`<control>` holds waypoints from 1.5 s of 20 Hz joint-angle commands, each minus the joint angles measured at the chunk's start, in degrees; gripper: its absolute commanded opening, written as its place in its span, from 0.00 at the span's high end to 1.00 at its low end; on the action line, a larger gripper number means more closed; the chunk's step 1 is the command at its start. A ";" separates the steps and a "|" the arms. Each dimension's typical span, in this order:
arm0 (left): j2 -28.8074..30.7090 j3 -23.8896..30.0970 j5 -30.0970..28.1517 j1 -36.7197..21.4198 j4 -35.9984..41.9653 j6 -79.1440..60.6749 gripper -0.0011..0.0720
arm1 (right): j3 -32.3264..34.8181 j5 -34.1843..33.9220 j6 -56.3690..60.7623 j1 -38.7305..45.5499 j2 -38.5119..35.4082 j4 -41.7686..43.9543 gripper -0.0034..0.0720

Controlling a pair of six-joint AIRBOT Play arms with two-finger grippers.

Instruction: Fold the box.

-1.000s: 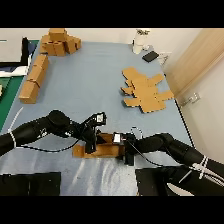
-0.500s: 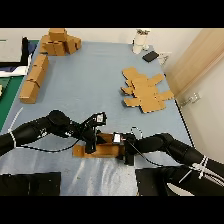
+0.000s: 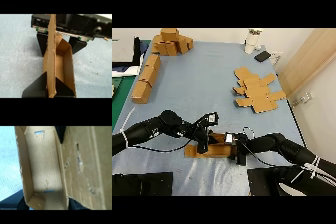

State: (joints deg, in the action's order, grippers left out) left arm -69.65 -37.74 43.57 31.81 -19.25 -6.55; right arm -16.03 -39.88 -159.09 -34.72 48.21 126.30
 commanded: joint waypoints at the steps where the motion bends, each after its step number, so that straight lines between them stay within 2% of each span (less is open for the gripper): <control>1: 0.00 0.02 -1.31 0.00 0.00 -0.07 0.96 | 0.04 -0.24 0.00 -0.04 -0.02 0.00 0.30; 7: 0.02 0.02 -1.68 -0.04 -0.04 0.66 0.96 | 0.04 -0.24 0.00 -0.04 -0.02 -0.02 0.30; 8: 0.02 0.02 -1.57 -0.13 -0.07 2.05 0.91 | 0.04 -0.24 0.00 -0.04 -0.02 -0.02 0.30; 9: 0.07 0.02 -2.47 -0.13 -0.07 4.96 0.46 | 0.04 -0.24 0.00 -0.04 -0.02 -0.02 0.30; 10: 0.17 0.02 -3.87 -0.15 -0.20 10.23 0.14 | 0.04 -0.24 0.00 -0.04 -0.02 -0.02 0.30; 11: 0.66 0.02 -4.09 -0.83 -1.53 15.85 0.04 | 0.04 -0.24 0.00 -0.04 -0.02 -0.02 0.30; 13: 3.19 0.00 0.13 -3.52 -9.46 26.80 0.04 | 0.04 -0.24 0.00 -0.04 -0.02 -0.02 0.30; 15: 7.19 0.00 7.02 -7.34 -21.94 41.11 0.04 | 0.04 -0.22 0.00 -0.04 -0.02 -0.04 0.30; 17: 10.95 0.02 17.62 -10.25 -29.88 53.55 0.05 | 0.04 -0.22 0.02 -0.04 -0.02 -0.04 0.30; 18: 12.09 0.02 22.38 -10.54 -31.39 58.69 0.25 | 0.04 -0.24 0.02 -0.04 -0.02 -0.04 0.30; 19: 12.70 0.07 26.91 -10.23 -31.04 63.23 0.87 | 0.04 -0.22 0.02 -0.04 -0.02 -0.04 0.30; 20: 12.74 0.09 29.44 -9.14 -28.52 65.88 0.97 | 0.04 -0.22 0.02 -0.04 -0.02 -0.04 0.30; 22: 12.35 0.07 26.88 -4.68 -19.74 71.60 0.97 | 0.04 -0.22 0.02 -0.04 -0.02 -0.02 0.30; 24: 10.93 0.02 18.08 -0.76 -11.85 71.71 0.97 | 0.04 -0.22 0.02 -0.04 -0.02 -0.02 0.30; 27: 7.54 0.00 6.25 -1.57 -2.34 69.66 0.97 | 0.04 -0.24 0.04 -0.04 -0.02 -0.04 0.30; 29: 4.70 -0.24 3.39 -3.93 2.95 65.64 0.97 | 0.04 -0.24 0.04 -0.04 -0.02 -0.04 0.30; 30: 3.06 -0.52 1.79 -4.79 2.84 65.66 0.97 | 0.04 -0.24 0.04 -0.04 -0.02 -0.04 0.30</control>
